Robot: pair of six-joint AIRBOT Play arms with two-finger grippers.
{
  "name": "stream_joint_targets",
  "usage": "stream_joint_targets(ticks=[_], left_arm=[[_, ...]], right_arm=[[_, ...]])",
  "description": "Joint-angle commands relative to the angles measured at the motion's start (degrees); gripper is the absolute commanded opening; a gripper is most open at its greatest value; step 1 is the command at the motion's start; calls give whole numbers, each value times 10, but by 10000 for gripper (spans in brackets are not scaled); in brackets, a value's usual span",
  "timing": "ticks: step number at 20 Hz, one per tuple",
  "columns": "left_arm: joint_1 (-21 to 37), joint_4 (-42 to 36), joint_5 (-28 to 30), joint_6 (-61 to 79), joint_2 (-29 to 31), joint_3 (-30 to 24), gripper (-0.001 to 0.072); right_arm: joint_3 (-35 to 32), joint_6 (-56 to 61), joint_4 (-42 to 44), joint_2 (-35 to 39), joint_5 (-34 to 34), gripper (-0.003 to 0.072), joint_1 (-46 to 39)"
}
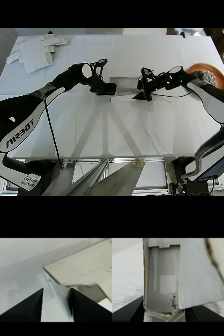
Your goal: Fold the box and place the chain.
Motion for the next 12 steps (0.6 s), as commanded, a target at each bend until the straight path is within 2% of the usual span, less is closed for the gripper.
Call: stream_joint_targets(ticks=[1, 4, 7, 12], left_arm=[[-1, 5, -7, -22, -4, 22, 348], [-1, 41, -50, -46, -16, 57, 346], [-2, 44, -65, -54, -23, 82, 346], [-22, 97, -106, -105, -48, 123, 316]], right_arm=[[0, 1, 0, 0, -2, 401, 0], [0, 1, 0, 0, -2, 401, 0], [0, 1, 0, 0, -2, 401, 0], [0, 1, 0, 0, -2, 401, 0]])
